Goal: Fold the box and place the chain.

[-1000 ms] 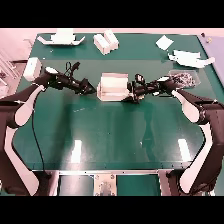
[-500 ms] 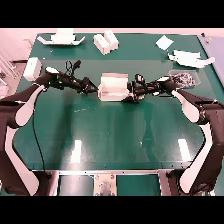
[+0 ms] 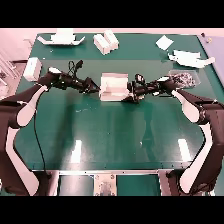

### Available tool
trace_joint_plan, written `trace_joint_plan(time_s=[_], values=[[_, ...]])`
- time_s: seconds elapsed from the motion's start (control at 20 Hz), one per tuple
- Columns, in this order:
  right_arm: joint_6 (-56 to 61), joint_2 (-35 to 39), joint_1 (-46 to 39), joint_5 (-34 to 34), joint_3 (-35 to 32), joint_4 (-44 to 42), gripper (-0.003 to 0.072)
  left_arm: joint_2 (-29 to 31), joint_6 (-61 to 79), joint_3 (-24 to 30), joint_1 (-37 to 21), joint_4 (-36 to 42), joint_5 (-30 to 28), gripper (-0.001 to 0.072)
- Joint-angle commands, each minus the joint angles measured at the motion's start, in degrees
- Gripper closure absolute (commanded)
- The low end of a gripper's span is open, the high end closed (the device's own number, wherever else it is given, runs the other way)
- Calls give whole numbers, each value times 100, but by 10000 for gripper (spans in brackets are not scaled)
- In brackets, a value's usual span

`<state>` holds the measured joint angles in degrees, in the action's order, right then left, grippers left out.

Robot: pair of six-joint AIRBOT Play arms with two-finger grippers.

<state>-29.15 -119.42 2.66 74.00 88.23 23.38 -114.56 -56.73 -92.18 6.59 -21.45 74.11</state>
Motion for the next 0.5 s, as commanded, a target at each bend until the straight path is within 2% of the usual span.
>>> trace_joint_plan(time_s=[0.0,0.45], values=[[2,-2,2,2,0,-2,146,4,-26,-7,15,46,-101,391],[2,-2,2,0,0,0,146,13,-153,-109,177,-15,-142,391]])
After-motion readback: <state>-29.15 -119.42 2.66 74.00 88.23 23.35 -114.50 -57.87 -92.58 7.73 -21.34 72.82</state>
